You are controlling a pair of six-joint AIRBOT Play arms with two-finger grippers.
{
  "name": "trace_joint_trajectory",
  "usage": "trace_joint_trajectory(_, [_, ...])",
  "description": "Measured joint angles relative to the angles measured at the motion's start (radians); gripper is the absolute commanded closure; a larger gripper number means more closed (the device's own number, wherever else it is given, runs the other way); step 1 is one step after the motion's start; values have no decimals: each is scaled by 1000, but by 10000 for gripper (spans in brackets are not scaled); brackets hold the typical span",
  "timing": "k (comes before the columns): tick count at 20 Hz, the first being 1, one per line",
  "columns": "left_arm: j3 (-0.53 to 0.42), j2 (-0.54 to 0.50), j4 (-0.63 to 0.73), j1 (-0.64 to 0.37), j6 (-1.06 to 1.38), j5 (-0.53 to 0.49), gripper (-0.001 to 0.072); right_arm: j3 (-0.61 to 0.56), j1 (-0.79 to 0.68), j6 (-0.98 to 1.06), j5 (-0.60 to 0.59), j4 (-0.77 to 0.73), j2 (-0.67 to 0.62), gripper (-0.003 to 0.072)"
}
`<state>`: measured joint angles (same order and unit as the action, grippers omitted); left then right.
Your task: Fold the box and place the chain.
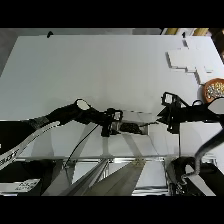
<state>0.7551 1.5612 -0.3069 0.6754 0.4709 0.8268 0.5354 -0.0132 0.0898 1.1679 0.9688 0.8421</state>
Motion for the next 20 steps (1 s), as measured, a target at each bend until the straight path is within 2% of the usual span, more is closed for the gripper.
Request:
trace_joint_trajectory(6, [0,0,0,0,0,0,575,-66,75,-98,-82,4,16,505])
trace_joint_trajectory(15, [0,0,0,0,0,0,575,-80,92,-145,-109,-65,20,534])
trace_joint_trajectory(18, [0,0,0,0,0,0,575,-80,92,-148,-104,-70,20,657])
trace_joint_trajectory(20, [0,0,-1,0,0,0,575,-80,92,-149,-93,-71,20,664])
